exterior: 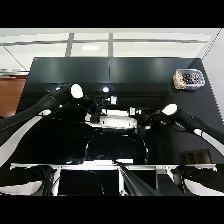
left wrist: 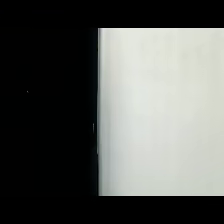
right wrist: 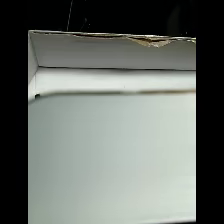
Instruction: Fold the box and place the chain.
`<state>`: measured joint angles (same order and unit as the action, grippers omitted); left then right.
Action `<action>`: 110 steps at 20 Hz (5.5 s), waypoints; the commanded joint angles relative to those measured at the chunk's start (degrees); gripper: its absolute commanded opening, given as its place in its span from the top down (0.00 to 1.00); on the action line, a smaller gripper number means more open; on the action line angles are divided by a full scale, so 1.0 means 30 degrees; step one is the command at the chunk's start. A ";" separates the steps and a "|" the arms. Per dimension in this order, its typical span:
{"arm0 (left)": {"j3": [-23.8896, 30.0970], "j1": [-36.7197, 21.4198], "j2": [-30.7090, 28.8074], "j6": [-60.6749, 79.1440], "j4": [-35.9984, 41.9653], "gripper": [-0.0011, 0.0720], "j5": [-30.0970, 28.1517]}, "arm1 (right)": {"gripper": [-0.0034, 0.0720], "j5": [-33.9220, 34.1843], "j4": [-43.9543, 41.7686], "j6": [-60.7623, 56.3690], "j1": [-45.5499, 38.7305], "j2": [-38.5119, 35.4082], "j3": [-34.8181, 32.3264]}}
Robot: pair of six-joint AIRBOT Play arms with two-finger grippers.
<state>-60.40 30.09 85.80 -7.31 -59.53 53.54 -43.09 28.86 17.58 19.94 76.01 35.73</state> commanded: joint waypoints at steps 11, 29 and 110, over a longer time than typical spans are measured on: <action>-0.0007 0.0007 0.0015 -0.0211 0.0000 0.95 -0.0015 | 0.02 0.1100 0.0678 -0.1588 0.0335 0.0073 -0.0007; -0.0007 0.0007 0.0015 -0.0211 0.0000 0.95 -0.0007 | 0.02 0.1596 0.1945 -0.2514 0.0889 0.0168 -0.0007; 0.6739 -0.3963 -0.7956 -0.3235 0.3053 0.05 0.0612 | 0.79 0.0306 0.2331 -0.1428 0.0852 0.0168 -0.0007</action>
<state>-41.25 17.93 61.69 -22.13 -47.81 57.01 -42.15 35.90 13.26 22.52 76.47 35.75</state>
